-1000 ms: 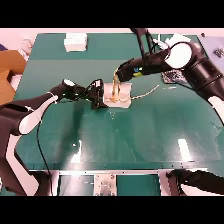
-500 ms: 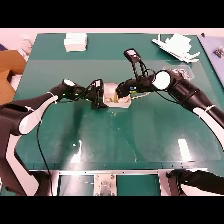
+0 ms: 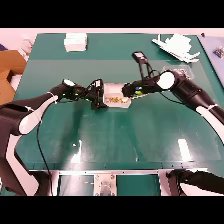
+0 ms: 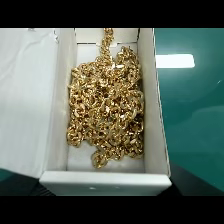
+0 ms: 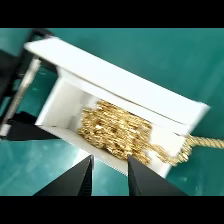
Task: Fold the box and place the chain.
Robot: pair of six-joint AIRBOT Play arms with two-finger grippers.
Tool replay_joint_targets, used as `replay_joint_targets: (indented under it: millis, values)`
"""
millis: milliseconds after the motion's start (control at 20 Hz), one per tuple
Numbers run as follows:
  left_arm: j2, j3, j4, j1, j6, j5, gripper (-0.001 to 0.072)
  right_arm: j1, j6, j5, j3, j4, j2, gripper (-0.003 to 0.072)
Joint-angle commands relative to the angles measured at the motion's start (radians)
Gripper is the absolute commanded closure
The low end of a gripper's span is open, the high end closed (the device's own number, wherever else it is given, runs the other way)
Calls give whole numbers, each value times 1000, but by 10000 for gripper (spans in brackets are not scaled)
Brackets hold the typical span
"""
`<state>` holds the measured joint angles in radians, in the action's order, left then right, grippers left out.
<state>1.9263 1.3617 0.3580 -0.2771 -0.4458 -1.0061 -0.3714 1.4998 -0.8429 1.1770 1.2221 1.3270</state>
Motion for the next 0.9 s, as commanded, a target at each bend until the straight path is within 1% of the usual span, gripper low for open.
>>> replay_joint_targets:
  millis: [0,50,100,150,200,250,400,600,650,700,850]
  values:
    - [0,0,0,0,0,0,181,107,129,-74,-5,11,-1,438]
    - [0,0,0,0,0,0,180,138,156,-74,-16,21,-1,470]
    - [0,0,0,0,0,1,181,173,206,-63,-34,27,0,470]
    - [0,0,0,1,0,0,181,203,248,-47,-56,27,4,459]
    - [0,0,0,1,0,1,181,229,288,-27,-74,27,11,404]
    - [0,0,0,0,0,1,180,245,325,10,-91,26,23,393]
    - [0,0,0,0,0,0,181,243,360,106,-100,19,87,393]
    - [0,0,0,0,0,0,181,240,383,115,-99,20,174,378]
    - [0,0,0,1,0,0,181,241,386,117,-99,20,187,301]
    - [0,0,0,1,0,0,181,241,386,117,-99,20,200,169]
    - [0,0,0,0,0,1,181,246,386,122,-92,20,216,175]
